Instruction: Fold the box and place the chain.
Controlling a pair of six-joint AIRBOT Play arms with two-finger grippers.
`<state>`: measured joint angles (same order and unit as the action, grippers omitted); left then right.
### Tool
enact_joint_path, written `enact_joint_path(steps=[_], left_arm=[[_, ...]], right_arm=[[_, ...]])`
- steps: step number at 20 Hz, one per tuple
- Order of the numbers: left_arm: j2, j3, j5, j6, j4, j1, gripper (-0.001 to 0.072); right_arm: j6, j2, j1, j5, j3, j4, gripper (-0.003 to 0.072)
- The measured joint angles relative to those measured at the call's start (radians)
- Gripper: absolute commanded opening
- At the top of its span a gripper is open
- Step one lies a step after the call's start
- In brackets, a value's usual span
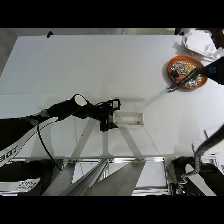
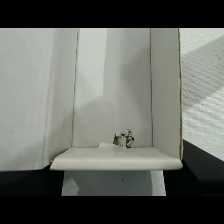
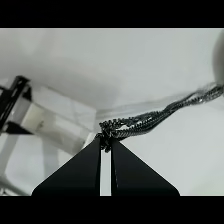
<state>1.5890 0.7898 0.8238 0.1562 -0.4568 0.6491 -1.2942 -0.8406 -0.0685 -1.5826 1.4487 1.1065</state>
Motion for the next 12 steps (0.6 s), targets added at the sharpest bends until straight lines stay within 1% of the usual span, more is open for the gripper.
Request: enact_joint_path(steps=[3,6,10,12], left_arm=[[0.0,0.0,0.0,0.0,0.0,0.0,0.041],[0.0,0.0,0.0,0.0,0.0,0.0,0.041],[0.0,0.0,0.0,0.0,0.0,0.0,0.041],[0.0,0.0,0.0,0.0,0.0,0.0,0.041]], right_arm=[[-0.007,0.047,0.062,-0.015,-0.013,-0.019,0.0017],[-0.008,0.07,0.124,-0.018,-0.053,-0.051,0.0017],[-0.01,0.08,0.187,0.002,-0.158,-0.069,0.0017],[-0.008,0.082,0.202,0.031,-0.223,-0.074,0.0017]])
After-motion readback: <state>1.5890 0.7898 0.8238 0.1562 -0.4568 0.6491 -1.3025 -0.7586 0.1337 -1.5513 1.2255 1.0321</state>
